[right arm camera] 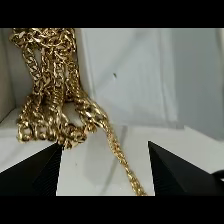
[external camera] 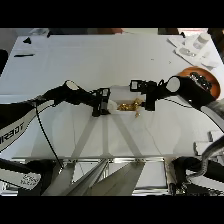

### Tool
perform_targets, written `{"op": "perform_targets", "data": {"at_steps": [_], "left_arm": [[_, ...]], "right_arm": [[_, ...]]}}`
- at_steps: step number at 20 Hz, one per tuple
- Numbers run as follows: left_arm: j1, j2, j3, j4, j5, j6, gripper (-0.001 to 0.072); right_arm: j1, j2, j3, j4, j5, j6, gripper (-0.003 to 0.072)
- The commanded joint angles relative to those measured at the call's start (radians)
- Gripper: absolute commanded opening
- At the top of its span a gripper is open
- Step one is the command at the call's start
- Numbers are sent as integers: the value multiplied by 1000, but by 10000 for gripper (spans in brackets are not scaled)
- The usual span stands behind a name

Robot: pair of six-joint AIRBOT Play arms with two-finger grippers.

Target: Fold the box and place the chain.

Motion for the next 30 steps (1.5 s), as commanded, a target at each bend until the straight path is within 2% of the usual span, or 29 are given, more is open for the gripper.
{"op": "perform_targets", "data": {"at_steps": [1, 4, 5, 8, 9, 13, 17, 21, 24, 28, 30], "left_arm": [[0, 0, 0, 0, 0, 0, 206], [0, 0, 0, 0, 0, 0, 206], [0, 0, 0, 0, 0, 0, 206], [0, 0, 0, 0, 0, 0, 206], [0, 0, 0, 0, 0, 0, 206], [0, 0, 0, 0, 0, 0, 206], [0, 0, 0, 0, 0, 0, 206], [0, 0, 0, 0, 0, 0, 206], [0, 0, 0, 0, 0, 0, 206], [0, 0, 0, 0, 0, 0, 206], [0, 0, 0, 0, 0, 0, 206]], "right_arm": [[-2, -69, -2, 47, -36, -81, 568], [-2, -83, -2, 50, -51, -89, 388], [-2, -85, -2, 52, -66, -89, 350], [-2, -85, -2, 52, -104, -89, 41], [-2, -85, -2, 51, -111, -88, 12], [-2, -73, -2, 18, -114, -48, 10], [-2, -8, -2, -115, -103, 147, 10], [-2, 89, -2, -90, 14, 180, 10], [0, 158, -2, 48, 44, 251, 10], [21, 179, -2, 412, 11, 253, 11], [80, 179, -2, 452, -24, 254, 11]]}}
